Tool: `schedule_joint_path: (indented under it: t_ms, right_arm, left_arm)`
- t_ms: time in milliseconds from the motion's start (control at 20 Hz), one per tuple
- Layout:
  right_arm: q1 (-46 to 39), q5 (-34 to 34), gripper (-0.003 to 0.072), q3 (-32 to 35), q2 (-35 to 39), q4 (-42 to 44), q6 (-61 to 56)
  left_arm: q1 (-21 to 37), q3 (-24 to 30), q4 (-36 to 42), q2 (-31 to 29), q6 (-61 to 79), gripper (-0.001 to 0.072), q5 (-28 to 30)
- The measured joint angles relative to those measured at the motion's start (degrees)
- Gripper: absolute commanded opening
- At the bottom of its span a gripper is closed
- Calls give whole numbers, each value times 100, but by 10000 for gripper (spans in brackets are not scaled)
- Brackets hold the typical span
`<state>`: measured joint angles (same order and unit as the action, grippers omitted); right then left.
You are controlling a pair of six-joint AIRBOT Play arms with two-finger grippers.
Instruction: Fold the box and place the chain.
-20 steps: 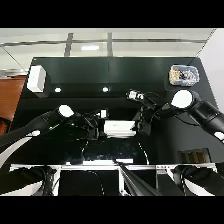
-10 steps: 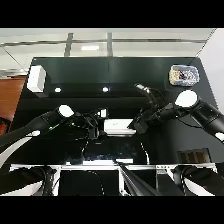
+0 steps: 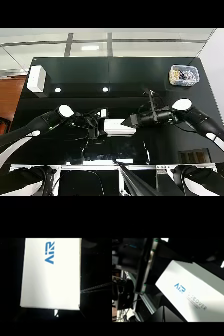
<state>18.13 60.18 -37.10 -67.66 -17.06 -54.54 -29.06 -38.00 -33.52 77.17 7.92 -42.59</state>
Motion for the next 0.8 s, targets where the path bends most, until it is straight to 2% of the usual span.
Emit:
schedule_joint_path:
  t_ms: [800]
  right_arm:
    - [98, -319, 23, 28, -575, -807, -365]
  left_arm:
    - [-2, 0, -9, 0, -94, 401, 13]
